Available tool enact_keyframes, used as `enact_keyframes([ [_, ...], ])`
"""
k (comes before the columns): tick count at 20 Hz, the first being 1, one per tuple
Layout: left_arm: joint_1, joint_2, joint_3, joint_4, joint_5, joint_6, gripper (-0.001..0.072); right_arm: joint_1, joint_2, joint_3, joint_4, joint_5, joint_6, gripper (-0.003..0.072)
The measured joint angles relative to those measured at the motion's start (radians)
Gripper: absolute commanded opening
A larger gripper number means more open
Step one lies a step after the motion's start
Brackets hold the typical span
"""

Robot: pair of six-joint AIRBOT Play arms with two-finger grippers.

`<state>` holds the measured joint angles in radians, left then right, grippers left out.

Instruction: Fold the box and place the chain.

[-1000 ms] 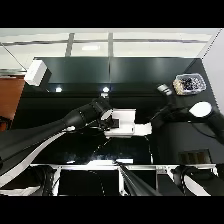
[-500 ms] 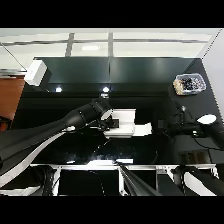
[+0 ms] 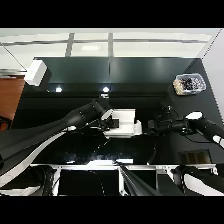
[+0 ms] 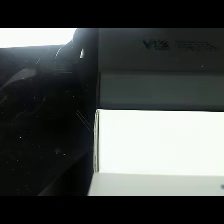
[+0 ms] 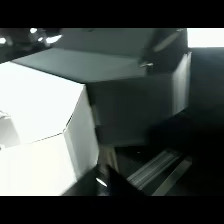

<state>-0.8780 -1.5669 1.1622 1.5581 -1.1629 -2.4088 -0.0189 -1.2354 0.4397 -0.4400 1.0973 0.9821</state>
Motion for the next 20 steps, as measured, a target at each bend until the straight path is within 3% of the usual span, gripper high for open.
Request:
enact_keyframes([
  [1,0.000,-0.001,0.000,0.000,0.000,0.000,0.0030,0.002,-0.002,0.011,0.000,0.016,-0.006,0.0702],
  [13,0.000,-0.004,0.000,-0.003,-0.002,0.000,0.0030,0.040,-0.006,0.082,0.000,0.064,0.003,0.0698],
  [14,0.000,-0.004,0.000,-0.003,-0.002,0.000,0.0030,0.063,-0.006,0.090,-0.004,0.047,0.022,0.0694],
  [16,0.000,-0.004,0.000,-0.003,-0.002,0.000,0.0030,0.119,-0.006,0.113,-0.023,0.011,0.066,0.0570],
  [17,0.000,-0.004,0.000,-0.003,-0.002,-0.001,0.0030,0.156,-0.006,0.131,-0.045,-0.009,0.099,0.0542],
  [20,0.000,-0.004,0.000,-0.003,-0.002,-0.001,0.0030,0.266,-0.006,0.198,-0.156,-0.056,0.235,0.0542],
])
